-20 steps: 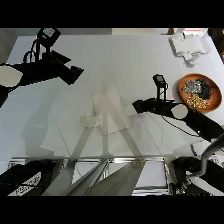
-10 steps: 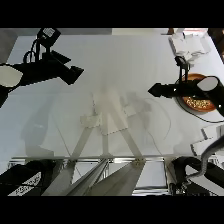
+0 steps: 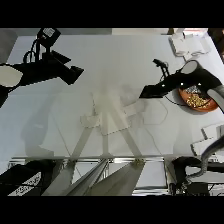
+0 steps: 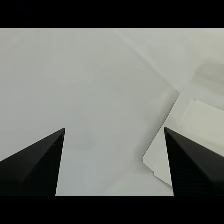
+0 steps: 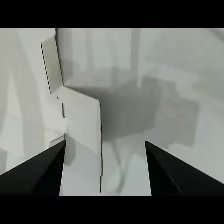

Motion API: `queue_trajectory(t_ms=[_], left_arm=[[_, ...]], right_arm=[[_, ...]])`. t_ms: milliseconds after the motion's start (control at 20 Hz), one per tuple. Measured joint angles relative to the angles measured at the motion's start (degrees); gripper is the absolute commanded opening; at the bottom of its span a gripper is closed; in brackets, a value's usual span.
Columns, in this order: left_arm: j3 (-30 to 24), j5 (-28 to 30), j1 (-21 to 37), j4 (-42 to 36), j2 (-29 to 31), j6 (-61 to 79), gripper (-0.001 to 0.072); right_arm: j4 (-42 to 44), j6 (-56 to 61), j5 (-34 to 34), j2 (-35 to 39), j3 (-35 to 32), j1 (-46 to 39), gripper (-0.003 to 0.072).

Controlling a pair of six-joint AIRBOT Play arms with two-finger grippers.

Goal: Fold the box and place the chain.

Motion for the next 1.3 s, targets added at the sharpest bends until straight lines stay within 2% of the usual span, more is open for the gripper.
queue_trajectory(t_ms=[150, 250, 350, 450, 500, 700, 950, 1300], left_arm=[[0.0, 0.02, 0.0, -0.02, 0.0, 0.0, 0.0697], [0.0, 0.0, 0.0, 0.0, 0.0, 0.0, 0.0697], [0.0, 0.02, 0.0, 0.0, 0.0, 0.0, 0.0697], [0.0, 0.0, 0.0, -0.02, 0.0, 0.0, 0.0697], [0.0, 0.0, 0.0, -0.02, 0.0, 0.0, 0.0697], [0.0, 0.0, 0.0, 0.0, 0.0, 0.0, 0.0697], [0.0, 0.0, 0.0, 0.0, 0.0, 0.0, 0.0697], [0.0, 0.02, 0.0, -0.02, 0.0, 0.0, 0.0697]], right_arm=[[-2.03, -0.55, 0.81, -3.45, 0.61, 2.64, 0.0499], [-2.69, -0.85, 1.16, -4.57, 0.81, 3.48, 0.0395], [-2.89, -2.03, 1.42, -5.18, 0.85, 3.87, 0.0376], [-2.32, -3.41, 1.44, -5.53, 0.96, 4.11, 0.0172], [-2.03, -4.13, 1.46, -5.66, 0.96, 4.2, 0.0024], [0.48, -9.92, 0.5, -5.95, 0.94, 4.33, 0.0008], [9.55, -17.68, -2.19, -4.81, 0.94, 4.35, 0.0005], [12.52, -19.78, -11.06, 5.81, 0.92, 4.35, 0.0004]])
